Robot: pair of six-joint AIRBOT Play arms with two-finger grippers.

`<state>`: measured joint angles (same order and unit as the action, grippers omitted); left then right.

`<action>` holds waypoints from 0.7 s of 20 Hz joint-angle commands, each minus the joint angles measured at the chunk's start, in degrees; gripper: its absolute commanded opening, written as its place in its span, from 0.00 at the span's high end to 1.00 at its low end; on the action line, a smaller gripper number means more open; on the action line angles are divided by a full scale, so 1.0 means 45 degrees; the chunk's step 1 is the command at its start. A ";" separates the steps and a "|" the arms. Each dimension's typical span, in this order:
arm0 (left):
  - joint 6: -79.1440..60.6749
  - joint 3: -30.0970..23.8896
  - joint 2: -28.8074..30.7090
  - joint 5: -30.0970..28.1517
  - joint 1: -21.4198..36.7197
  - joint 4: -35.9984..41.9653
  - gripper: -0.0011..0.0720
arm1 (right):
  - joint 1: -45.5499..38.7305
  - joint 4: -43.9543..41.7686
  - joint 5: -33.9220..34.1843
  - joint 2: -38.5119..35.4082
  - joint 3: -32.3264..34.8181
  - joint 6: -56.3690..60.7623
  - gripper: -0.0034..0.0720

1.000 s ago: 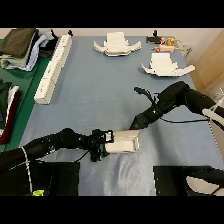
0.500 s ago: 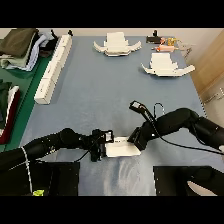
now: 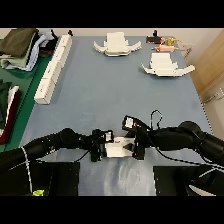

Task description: Fold the box.

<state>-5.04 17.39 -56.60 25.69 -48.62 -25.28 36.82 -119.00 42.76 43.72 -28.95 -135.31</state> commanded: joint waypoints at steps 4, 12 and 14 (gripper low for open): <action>0.0000 0.0010 0.0010 -0.0005 0.0005 0.0000 0.38 | 0.1025 0.0913 0.0194 -0.0015 0.0010 -0.2166 0.20; 0.0000 0.0010 0.0010 0.0000 0.0005 0.0000 0.38 | 0.1292 0.3079 -0.0573 0.1214 -0.0010 -0.2385 0.17; 0.0000 0.0010 0.0010 0.0000 0.0005 0.0000 0.38 | 0.1297 0.3084 -0.0767 0.1214 -0.0102 -0.2385 0.17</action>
